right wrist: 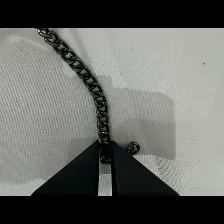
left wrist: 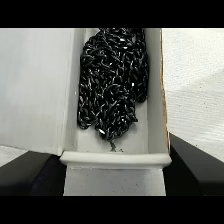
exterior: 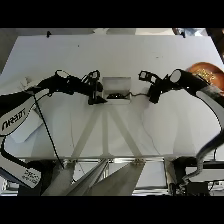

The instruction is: Fold the box and place the chain.

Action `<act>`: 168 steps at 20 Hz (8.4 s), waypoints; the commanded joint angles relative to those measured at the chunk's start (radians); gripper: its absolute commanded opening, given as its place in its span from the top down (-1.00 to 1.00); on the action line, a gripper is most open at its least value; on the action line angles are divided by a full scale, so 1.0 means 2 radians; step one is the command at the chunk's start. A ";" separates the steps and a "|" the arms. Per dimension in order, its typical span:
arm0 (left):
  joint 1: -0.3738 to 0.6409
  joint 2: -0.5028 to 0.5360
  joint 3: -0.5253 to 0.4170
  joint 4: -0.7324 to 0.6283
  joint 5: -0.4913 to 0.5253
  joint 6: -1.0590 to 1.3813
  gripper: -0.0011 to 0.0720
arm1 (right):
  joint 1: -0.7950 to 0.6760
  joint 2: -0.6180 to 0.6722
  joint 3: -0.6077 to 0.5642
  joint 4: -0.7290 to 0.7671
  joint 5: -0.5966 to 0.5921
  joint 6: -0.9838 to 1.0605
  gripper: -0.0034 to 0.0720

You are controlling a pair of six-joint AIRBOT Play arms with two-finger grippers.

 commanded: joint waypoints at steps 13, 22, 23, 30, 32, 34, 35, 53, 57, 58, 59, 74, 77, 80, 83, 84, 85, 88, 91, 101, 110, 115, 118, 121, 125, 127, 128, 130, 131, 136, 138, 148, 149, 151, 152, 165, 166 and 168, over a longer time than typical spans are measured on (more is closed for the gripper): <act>0.000 0.000 0.000 0.000 0.000 0.000 -0.07 | 0.125 0.142 0.004 0.229 0.010 -0.030 0.88; 0.000 0.000 0.000 0.000 0.000 0.000 -0.07 | 0.164 0.125 0.004 0.199 -0.036 0.018 0.39; 0.000 0.000 0.000 0.000 0.000 0.000 -0.07 | 0.163 0.126 0.005 0.196 -0.033 0.019 0.25; 0.000 0.000 0.000 0.000 0.000 0.000 -0.07 | 0.130 0.096 0.144 0.166 0.071 0.114 0.12; 0.000 0.000 0.000 0.000 0.000 0.000 -0.07 | 0.110 0.058 0.197 0.166 0.107 0.153 0.12; 0.000 0.000 0.000 0.000 0.000 0.000 -0.07 | 0.094 0.013 0.238 0.166 0.134 0.181 0.12; 0.000 0.000 0.000 0.000 0.000 0.000 -0.07 | 0.088 -0.011 0.252 0.166 0.145 0.192 0.11; 0.000 0.000 0.000 0.000 0.000 0.000 -0.07 | 0.093 -0.068 0.269 0.209 0.329 0.101 -0.28; 0.000 0.000 0.000 0.000 0.000 0.000 -0.07 | 0.093 -0.060 0.269 0.220 0.310 0.101 -0.16; 0.000 0.000 0.000 0.000 0.000 0.000 -0.07 | 0.093 -0.060 0.269 0.221 0.290 0.103 -0.16; 0.000 0.000 0.000 0.000 0.000 0.000 -0.07 | 0.093 -0.060 0.269 0.224 0.273 0.103 -0.15; 0.000 0.000 0.000 0.000 0.000 0.000 -0.07 | 0.093 -0.093 0.269 0.205 0.165 0.157 -0.15; 0.000 0.000 0.000 0.000 0.000 0.000 -0.07 | 0.093 -0.098 0.269 0.205 0.195 0.110 -0.15; 0.000 0.000 0.000 0.000 0.000 0.000 -0.07 | 0.093 -0.098 0.269 0.204 0.207 0.068 -0.15; 0.000 0.000 0.000 0.000 0.000 0.000 -0.07 | 0.095 -0.098 0.269 0.205 0.222 0.057 -0.15; 0.000 0.000 0.000 0.000 0.000 0.000 -0.07 | 0.097 -0.098 0.269 0.204 0.226 0.057 -0.15; 0.000 0.000 0.000 0.000 0.000 0.000 -0.07 | 0.100 -0.098 0.269 0.204 0.229 0.057 -0.15; 0.000 0.000 0.000 0.000 0.000 0.000 -0.07 | 0.113 -0.098 0.269 0.203 0.231 0.057 -0.15; 0.000 0.000 0.000 0.000 0.000 0.000 -0.07 | 0.123 -0.098 0.269 0.198 0.231 0.057 -0.15; 0.000 0.000 0.000 0.000 0.000 0.000 -0.07 | 0.150 -0.095 0.268 0.096 0.190 0.061 -0.15; 0.000 0.000 0.000 0.000 0.000 0.000 -0.07 | 0.162 -0.053 0.205 0.070 0.132 0.062 0.07; 0.000 0.000 0.000 0.000 0.000 0.000 -0.07 | 0.163 -0.052 0.182 0.071 0.152 0.062 0.07; 0.000 0.000 0.000 0.000 0.000 0.000 -0.07 | 0.167 -0.052 0.167 0.071 0.151 0.062 0.07; 0.000 0.000 0.000 0.000 0.000 0.000 -0.07 | 0.168 -0.051 0.163 0.072 0.152 0.062 -0.10; 0.000 0.000 0.000 0.000 0.000 0.000 -0.07 | 0.168 -0.046 0.163 0.075 0.155 0.064 -0.19; 0.000 0.000 0.000 0.000 0.000 0.000 -0.07 | 0.168 -0.029 0.163 0.075 0.151 0.064 -0.19; 0.000 0.000 0.000 0.000 0.000 0.000 -0.07 | 0.168 -0.018 0.163 0.075 0.150 0.064 -0.19; 0.000 0.000 0.000 0.000 0.000 0.000 -0.07 | 0.168 0.007 0.163 0.080 0.148 0.084 -0.18; 0.000 0.000 0.000 0.000 0.000 0.000 -0.07 | 0.168 0.018 0.163 0.092 0.145 0.117 -0.16; 0.000 0.000 0.000 0.000 0.000 0.000 -0.07 | 0.168 0.023 0.139 0.202 0.096 0.224 0.87; 0.000 0.000 0.000 0.000 0.000 0.000 -0.07 | 0.168 0.005 0.117 0.223 0.056 0.295 0.88; 0.000 0.000 0.000 0.000 0.000 0.000 -0.07 | 0.168 -0.063 0.103 0.245 0.045 0.325 0.88; 0.000 0.000 0.000 0.000 0.000 0.000 -0.07 | 0.168 -0.063 0.103 0.237 0.047 0.327 0.87; 0.000 0.000 0.000 0.000 0.000 0.000 -0.07 | 0.168 -0.063 0.103 0.229 0.047 0.334 0.87; 0.000 0.000 0.000 0.000 0.000 0.000 -0.07 | 0.168 -0.063 0.103 0.233 0.047 0.333 0.87; 0.000 0.000 0.000 0.000 0.000 0.000 -0.07 | 0.083 0.090 0.028 0.272 0.051 0.267 0.88; 0.000 0.000 0.000 0.000 0.000 0.000 -0.07 | 0.074 0.091 0.009 0.272 0.050 0.267 0.88; 0.000 0.000 0.000 0.000 0.000 0.000 -0.07 | 0.067 0.091 -0.031 0.271 0.034 0.255 0.88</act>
